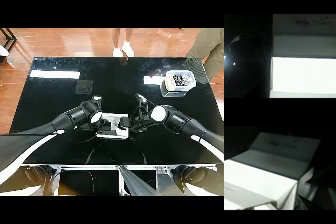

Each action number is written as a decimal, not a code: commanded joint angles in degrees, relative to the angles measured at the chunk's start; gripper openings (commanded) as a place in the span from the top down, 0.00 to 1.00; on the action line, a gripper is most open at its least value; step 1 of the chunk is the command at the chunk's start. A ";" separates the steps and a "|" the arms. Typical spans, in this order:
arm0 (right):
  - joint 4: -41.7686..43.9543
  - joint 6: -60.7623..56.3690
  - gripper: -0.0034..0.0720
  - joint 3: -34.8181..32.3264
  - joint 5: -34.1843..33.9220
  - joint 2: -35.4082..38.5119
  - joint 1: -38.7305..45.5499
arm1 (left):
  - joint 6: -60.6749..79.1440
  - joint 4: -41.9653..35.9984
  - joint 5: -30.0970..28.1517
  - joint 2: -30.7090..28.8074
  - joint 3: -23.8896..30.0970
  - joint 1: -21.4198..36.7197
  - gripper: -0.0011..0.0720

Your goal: Fold the box and place the chain.

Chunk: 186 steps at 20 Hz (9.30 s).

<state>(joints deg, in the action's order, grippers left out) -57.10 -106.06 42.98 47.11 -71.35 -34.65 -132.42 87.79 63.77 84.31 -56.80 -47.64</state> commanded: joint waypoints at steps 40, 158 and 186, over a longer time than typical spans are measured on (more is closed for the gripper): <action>-29.94 -35.01 0.55 12.09 13.29 -9.38 -12.98 | 0.22 0.00 -0.02 0.00 0.04 0.02 0.96; -14.40 17.44 0.93 54.49 22.51 -17.20 45.13 | -0.48 -3.43 -1.64 0.00 0.04 0.04 0.96; -0.61 25.22 0.93 47.43 47.06 18.82 18.21 | -0.48 -3.87 -1.73 0.00 0.04 0.04 0.96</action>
<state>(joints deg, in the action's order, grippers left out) -62.06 -80.27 90.59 92.88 -52.86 -12.21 -132.90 83.77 62.17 84.29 -56.73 -47.62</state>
